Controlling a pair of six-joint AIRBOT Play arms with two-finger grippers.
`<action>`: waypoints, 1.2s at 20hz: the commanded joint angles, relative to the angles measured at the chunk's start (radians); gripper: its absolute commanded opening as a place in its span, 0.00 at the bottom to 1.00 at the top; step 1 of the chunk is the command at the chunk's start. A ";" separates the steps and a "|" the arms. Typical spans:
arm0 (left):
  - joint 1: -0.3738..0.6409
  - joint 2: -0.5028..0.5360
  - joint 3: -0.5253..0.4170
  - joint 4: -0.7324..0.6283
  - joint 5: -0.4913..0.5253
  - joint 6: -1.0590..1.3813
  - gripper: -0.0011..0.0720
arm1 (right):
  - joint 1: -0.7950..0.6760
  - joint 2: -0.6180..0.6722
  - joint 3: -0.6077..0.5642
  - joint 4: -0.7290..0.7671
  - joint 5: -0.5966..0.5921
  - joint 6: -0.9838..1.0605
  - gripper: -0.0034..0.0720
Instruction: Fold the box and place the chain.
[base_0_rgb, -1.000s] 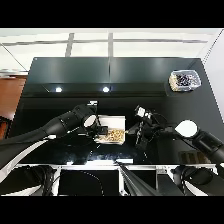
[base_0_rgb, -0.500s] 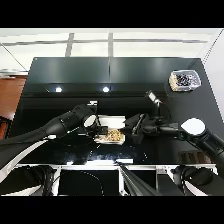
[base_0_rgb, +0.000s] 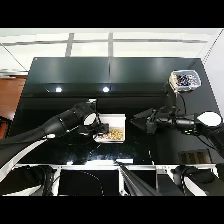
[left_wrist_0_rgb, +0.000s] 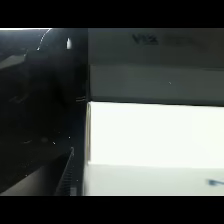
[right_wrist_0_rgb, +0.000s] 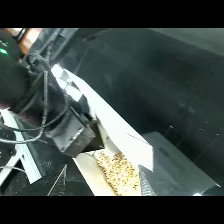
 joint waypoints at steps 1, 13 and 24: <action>0.000 0.004 0.039 -0.025 -0.025 0.002 0.61 | -0.032 0.001 0.001 -0.002 0.029 0.002 0.73; 0.143 0.430 0.085 -0.006 -0.246 0.570 0.61 | -0.032 0.001 0.001 -0.005 0.013 0.002 0.73; 0.673 0.586 -0.492 -0.861 0.196 1.924 0.98 | -0.032 0.001 0.001 -0.046 -0.004 0.002 0.73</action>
